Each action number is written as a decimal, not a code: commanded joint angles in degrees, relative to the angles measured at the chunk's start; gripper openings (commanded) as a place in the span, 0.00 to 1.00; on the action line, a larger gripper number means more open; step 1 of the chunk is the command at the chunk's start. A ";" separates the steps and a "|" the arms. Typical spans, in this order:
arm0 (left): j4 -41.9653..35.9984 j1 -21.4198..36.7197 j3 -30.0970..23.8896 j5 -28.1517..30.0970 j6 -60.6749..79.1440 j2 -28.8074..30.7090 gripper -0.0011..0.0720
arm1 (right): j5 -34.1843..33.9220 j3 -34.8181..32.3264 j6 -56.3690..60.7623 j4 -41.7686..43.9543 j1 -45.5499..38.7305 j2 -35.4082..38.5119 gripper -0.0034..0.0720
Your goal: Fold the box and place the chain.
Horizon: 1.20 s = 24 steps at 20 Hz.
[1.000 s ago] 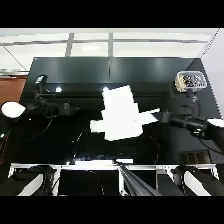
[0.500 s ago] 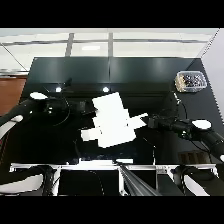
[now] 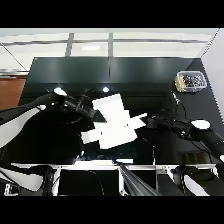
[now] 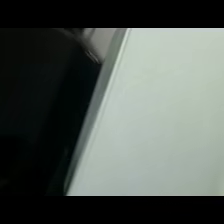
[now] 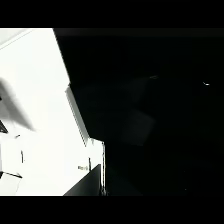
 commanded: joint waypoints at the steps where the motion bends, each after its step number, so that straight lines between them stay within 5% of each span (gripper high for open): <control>1: 6.58 -1.46 4.90 -5.73 0.15 -2.95 0.50 | 0.37 -0.04 0.02 0.00 0.07 0.02 0.07; 3: 6.51 -0.98 5.20 -5.75 0.39 -2.99 0.39 | 1.07 -0.04 0.00 -0.02 0.07 0.04 0.07; 4: 6.60 -0.81 5.18 -5.75 0.50 -3.08 0.16 | 1.33 -0.04 0.02 0.00 0.07 0.02 0.07; 5: 6.93 -0.68 5.18 -5.75 0.98 -3.13 0.05 | 1.70 -0.04 0.02 0.00 0.07 0.02 0.07; 7: 6.99 -0.50 5.18 -5.86 1.86 -3.10 0.05 | 2.12 -0.04 0.02 -0.02 0.04 0.04 0.11; 9: 7.23 -0.37 5.18 -5.90 1.66 -2.84 0.05 | 3.54 0.72 0.94 -0.31 -0.13 0.04 0.97; 13: 11.19 -1.14 4.94 -3.93 -0.33 0.79 0.04 | 19.76 11.30 0.94 -15.63 -3.67 0.11 1.00; 16: 9.11 -5.14 0.55 11.76 2.99 9.70 0.04 | 30.62 18.38 1.97 -18.84 -4.13 0.13 1.00; 19: 6.14 -9.86 -4.00 21.53 18.14 17.40 0.04 | 27.65 19.76 2.23 -19.15 -4.13 0.11 1.00; 24: 21.11 -14.40 -4.52 21.84 27.26 16.87 0.04 | 22.43 19.76 2.25 -18.45 -4.13 0.11 1.00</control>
